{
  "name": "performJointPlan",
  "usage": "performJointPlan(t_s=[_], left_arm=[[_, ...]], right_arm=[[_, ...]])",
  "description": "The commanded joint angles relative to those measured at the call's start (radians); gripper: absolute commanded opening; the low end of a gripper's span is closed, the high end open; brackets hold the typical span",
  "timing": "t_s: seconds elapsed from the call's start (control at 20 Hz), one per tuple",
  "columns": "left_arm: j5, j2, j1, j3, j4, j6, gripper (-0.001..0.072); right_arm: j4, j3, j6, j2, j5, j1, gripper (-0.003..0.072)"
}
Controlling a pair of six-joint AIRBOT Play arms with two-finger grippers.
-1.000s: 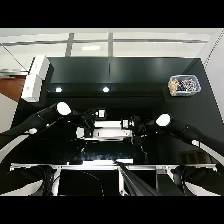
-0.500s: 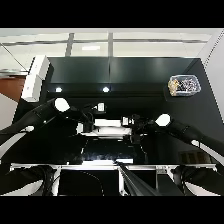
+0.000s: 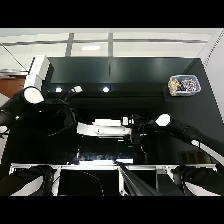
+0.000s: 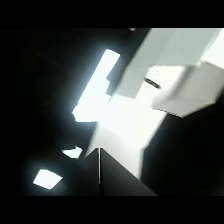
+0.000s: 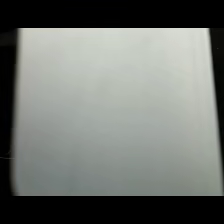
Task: Fold the box and place the chain.
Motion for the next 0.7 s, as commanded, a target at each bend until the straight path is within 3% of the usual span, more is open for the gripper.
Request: performJointPlan(t_s=[0.0,0.1,0.3,0.45,0.55,0.65], left_arm=[[-0.219,0.022,0.061,-0.032,-0.243,-0.078,0.0025],[-0.198,0.022,0.017,-0.084,-0.377,-0.071,0.0025],[0.098,0.014,-0.129,-0.182,-0.52,-0.015,0.0026],[0.335,0.013,-0.184,-0.198,-0.595,0.017,0.0027],[0.413,0.013,-0.184,-0.198,-0.713,0.109,0.0027],[0.466,0.01,-0.185,-0.198,-0.748,0.137,0.0027]], right_arm=[[0.0,-0.001,0.0,0.0,0.0,0.001,0.0529],[0.0,-0.001,0.0,0.0,0.0,0.001,0.0529],[0.0,-0.001,0.0,0.0,0.0,0.001,0.0529],[0.0,0.0,0.0,0.0,0.0,0.001,0.0529],[0.0,-0.001,0.0,0.0,0.0,0.001,0.0529],[0.0,-0.001,0.0,0.0,0.0,0.001,0.0529]])
